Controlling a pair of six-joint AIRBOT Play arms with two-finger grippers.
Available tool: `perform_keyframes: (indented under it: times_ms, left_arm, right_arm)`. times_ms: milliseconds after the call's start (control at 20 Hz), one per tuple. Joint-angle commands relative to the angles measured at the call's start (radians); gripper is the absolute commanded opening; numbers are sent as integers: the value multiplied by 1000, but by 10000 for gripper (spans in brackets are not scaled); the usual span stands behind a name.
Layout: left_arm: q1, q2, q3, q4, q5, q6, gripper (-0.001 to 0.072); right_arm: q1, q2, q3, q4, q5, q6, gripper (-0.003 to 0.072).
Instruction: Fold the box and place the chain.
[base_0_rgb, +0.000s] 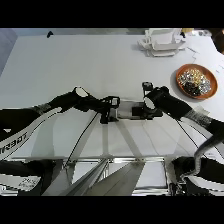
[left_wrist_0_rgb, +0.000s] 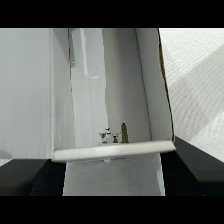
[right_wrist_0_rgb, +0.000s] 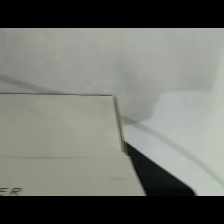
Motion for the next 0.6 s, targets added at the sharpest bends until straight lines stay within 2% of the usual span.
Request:
perform_keyframes:
  times_ms: [0,300,450,500,550]
  left_arm:
    - [0,0,0,0,0,-1,206]
    - [0,0,0,0,0,-1,206]
    - [0,0,0,0,0,-1,206]
    - [0,0,0,0,0,-1,206]
    - [0,0,0,0,0,-1,206]
  right_arm:
    - [-1,0,0,-6,5,3,228]
    - [-39,4,0,-25,30,3,228]
    - [-49,4,-5,42,4,3,226]
    - [-49,4,-13,71,-17,3,213]
    - [-49,4,-26,91,-25,3,167]
